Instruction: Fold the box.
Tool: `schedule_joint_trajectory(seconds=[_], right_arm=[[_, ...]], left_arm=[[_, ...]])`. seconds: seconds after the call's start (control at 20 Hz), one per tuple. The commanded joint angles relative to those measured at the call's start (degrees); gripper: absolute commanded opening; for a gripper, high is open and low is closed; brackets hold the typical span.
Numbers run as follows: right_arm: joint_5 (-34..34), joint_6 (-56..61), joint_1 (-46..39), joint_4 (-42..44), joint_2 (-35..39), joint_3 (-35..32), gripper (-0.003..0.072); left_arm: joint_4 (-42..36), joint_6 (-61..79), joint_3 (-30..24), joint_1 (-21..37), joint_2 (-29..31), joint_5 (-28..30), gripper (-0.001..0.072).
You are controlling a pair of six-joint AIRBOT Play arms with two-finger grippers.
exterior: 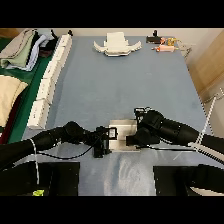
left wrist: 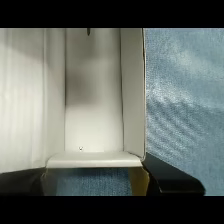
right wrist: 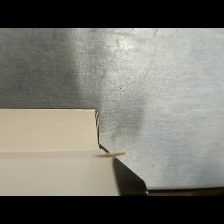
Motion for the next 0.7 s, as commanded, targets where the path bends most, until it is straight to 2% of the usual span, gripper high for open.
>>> schedule_joint_trajectory(seconds=[0.0, 0.15, 0.2, 0.25, 0.3, 0.65], right_arm=[[-0.02, 0.48, 0.09, -0.52, -0.15, 0.07, 0.0001], [-0.04, 0.28, 0.17, -0.46, -0.09, 0.09, 0.0003], [-0.79, 0.22, 0.17, -0.28, -0.02, 0.24, 0.0126], [-2.05, -0.24, 0.17, -0.24, 0.09, 0.57, 0.0288], [-3.82, -0.90, 0.17, 0.02, 0.33, 1.05, 0.0312], [-12.44, -2.32, 0.02, -4.57, 5.22, 7.69, 0.0313]], left_arm=[[-0.02, 0.15, 0.04, -0.02, 0.02, 0.04, 0.0524], [-0.02, 0.15, 0.04, -0.02, 0.02, 0.04, 0.0524], [-0.02, 0.15, 0.04, -0.02, 0.02, 0.04, 0.0524], [-0.02, 0.15, 0.04, -0.02, 0.02, 0.04, 0.0524], [-0.02, 0.15, 0.04, -0.02, 0.02, 0.04, 0.0524], [-0.02, 0.15, 0.04, -0.02, 0.02, 0.04, 0.0524]])
